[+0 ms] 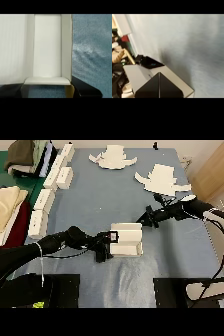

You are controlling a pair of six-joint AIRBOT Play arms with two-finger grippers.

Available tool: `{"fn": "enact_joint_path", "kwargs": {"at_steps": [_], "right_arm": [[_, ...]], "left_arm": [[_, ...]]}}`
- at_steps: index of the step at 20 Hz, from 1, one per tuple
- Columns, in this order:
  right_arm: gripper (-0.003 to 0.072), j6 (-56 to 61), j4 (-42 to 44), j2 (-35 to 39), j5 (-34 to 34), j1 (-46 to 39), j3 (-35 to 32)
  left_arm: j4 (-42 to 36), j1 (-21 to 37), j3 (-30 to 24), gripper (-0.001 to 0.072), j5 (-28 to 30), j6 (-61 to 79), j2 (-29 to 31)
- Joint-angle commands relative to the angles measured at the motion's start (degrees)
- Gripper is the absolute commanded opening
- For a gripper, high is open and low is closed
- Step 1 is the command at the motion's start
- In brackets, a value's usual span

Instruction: Fold the box.

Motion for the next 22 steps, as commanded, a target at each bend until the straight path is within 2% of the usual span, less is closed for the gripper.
{"fn": "enact_joint_path", "kwargs": {"at_steps": [1,6,12,15,22], "right_arm": [[0.0001,-7.26,1.05,1.49,4.55,4.94,-0.28],[0.0001,-11.52,-1.51,9.9,2.91,11.61,-5.86],[0.0002,-17.73,-8.46,20.09,-7.76,14.84,-14.71],[0.0002,-20.33,-8.7,22.86,-12.57,14.84,-18.32],[0.0002,-22.08,-11.23,30.21,-17.99,17.35,-21.0]], "left_arm": [[0.02,0.04,0.02,0.0528,0.02,0.0,0.0],[0.02,0.04,0.02,0.0528,0.0,0.0,0.0],[0.02,0.04,0.02,0.0528,0.0,0.0,0.0],[0.02,0.04,0.02,0.0528,0.0,0.0,0.0],[0.02,0.04,0.02,0.0528,0.0,0.0,0.0]]}}
